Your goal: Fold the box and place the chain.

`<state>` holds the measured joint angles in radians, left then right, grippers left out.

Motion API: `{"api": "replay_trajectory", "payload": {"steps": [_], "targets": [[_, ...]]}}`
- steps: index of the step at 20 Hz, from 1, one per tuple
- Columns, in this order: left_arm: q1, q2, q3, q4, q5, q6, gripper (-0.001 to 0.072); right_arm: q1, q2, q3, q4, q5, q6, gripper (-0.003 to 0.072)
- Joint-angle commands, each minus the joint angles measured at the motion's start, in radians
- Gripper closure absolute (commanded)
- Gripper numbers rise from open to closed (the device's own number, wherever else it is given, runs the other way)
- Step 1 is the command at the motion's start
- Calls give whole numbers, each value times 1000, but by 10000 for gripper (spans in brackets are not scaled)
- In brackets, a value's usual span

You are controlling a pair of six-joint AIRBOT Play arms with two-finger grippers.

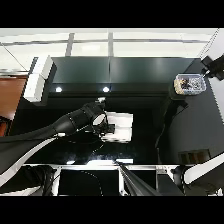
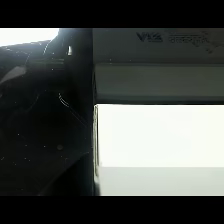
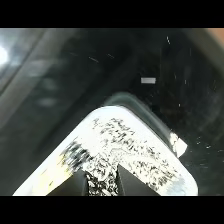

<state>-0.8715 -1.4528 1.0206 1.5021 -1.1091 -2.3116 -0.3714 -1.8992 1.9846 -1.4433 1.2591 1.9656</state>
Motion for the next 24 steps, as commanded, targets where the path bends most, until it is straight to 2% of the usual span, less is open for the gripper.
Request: {"api": "replay_trajectory", "payload": {"steps": [1, 6, 10, 14, 20, 24], "targets": [[0, 0, 1, 0, 2, 0, 682, 1, 128, 43, 18, 59, -206, 683], [0, 0, 1, 0, 1, 0, 682, 29, 377, 42, 122, 134, -366, 684], [0, 0, 1, 0, 2, 0, 682, 29, 547, 40, 376, 145, -433, 683], [0, 0, 1, 0, 2, 0, 682, 34, 706, -24, 535, 167, -463, 683], [0, 0, 1, 0, 0, 0, 682, 190, 903, -228, 553, 197, -509, 683], [0, 0, 1, 0, 1, 0, 682, 298, 943, -261, 554, 244, -508, 684]]}}
